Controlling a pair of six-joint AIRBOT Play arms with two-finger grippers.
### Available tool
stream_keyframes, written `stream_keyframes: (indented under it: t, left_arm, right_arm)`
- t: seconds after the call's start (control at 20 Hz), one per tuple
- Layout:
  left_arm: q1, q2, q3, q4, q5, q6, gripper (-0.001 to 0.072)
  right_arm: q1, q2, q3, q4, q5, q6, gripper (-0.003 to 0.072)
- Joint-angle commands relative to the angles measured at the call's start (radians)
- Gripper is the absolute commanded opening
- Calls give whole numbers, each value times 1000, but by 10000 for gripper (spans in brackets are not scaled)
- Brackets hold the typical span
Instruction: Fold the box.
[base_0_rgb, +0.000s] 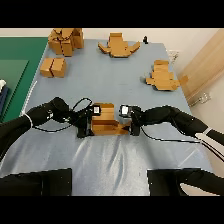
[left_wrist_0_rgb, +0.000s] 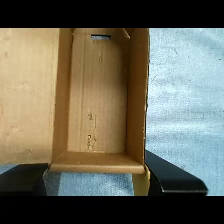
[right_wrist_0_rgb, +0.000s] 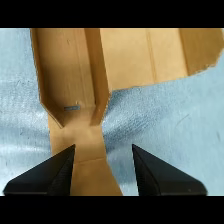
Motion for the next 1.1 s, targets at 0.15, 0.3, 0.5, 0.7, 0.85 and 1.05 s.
stream_keyframes:
  t: [0.15, 0.3, 0.5, 0.7, 0.85, 1.05]
  left_arm:
    - [1, 0, 0, 0, 0, 0, 17]
    - [1, 0, 0, 0, 0, 0, 17]
    - [0, 0, 0, -1, -1, 0, 17]
    - [0, 0, 0, -1, 0, 0, 18]
    - [0, 0, 0, -1, -1, 0, 18]
    - [0, 0, 0, -1, -1, 0, 18]
  right_arm:
    - [39, -79, 79, 55, -66, -20, 522]
    - [44, -84, 85, 61, -72, -20, 328]
    - [49, -116, 85, 87, -99, -20, 287]
    - [95, -128, 85, 90, -91, -20, 224]
    - [105, -128, 85, 100, -53, -20, 140]
    - [106, -132, 85, 124, -5, -20, 86]
